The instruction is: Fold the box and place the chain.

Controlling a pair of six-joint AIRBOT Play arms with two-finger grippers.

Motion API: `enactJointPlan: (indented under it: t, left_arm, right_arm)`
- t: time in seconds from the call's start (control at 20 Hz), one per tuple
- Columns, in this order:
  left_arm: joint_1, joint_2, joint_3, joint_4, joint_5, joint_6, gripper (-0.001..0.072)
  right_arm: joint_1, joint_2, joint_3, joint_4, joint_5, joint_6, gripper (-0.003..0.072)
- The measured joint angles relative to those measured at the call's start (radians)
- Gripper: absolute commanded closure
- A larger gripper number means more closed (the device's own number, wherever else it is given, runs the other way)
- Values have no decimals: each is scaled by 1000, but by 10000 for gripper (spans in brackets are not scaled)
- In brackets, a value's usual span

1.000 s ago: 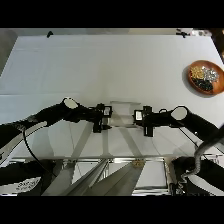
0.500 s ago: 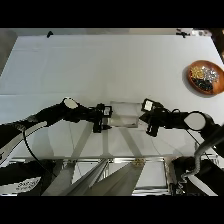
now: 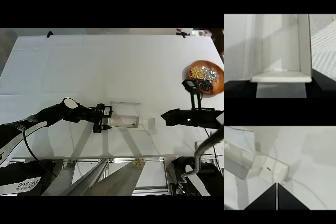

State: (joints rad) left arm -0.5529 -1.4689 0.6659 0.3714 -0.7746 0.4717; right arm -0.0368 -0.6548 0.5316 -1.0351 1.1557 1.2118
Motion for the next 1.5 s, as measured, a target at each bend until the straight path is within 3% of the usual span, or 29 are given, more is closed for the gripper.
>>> enactJointPlan:
  t: [0.25,0.45,0.9,1.5]
  left_arm:
    - [0,0,0,0,0,0,332]
    - [0,0,0,0,0,0,332]
    - [0,0,0,0,0,0,332]
    - [0,0,0,0,0,0,332]
  right_arm:
    - [-126,-201,54,85,159,-48,678]
    - [-149,-304,53,105,187,-77,678]
    - [-157,-359,-54,106,62,-93,678]
    - [-102,-468,-70,207,-77,-135,678]
